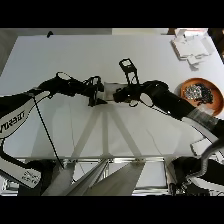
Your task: Fold the box and place the chain.
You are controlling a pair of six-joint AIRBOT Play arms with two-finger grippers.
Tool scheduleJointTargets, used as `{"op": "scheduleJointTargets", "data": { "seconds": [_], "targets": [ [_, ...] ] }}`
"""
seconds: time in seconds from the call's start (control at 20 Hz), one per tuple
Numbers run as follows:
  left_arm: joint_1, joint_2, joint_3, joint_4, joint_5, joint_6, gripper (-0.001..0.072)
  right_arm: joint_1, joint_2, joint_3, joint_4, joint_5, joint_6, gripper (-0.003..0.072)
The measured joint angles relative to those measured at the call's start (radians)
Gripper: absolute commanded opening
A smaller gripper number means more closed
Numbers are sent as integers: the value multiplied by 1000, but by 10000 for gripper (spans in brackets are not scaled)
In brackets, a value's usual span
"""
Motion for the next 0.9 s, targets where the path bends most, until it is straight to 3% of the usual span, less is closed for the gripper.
{"op": "scheduleJointTargets", "data": {
  "seconds": [0.25,0.5,0.65,0.9],
  "targets": [
    [0,0,0,0,0,0,377,-85,128,7,-26,143,-196,379],
    [0,0,0,0,0,0,377,-271,189,-8,27,294,-555,381],
    [0,0,0,0,0,0,377,-372,187,-31,154,330,-842,421],
    [0,0,0,0,0,0,377,-445,73,-45,343,335,-1255,421]
  ]
}}
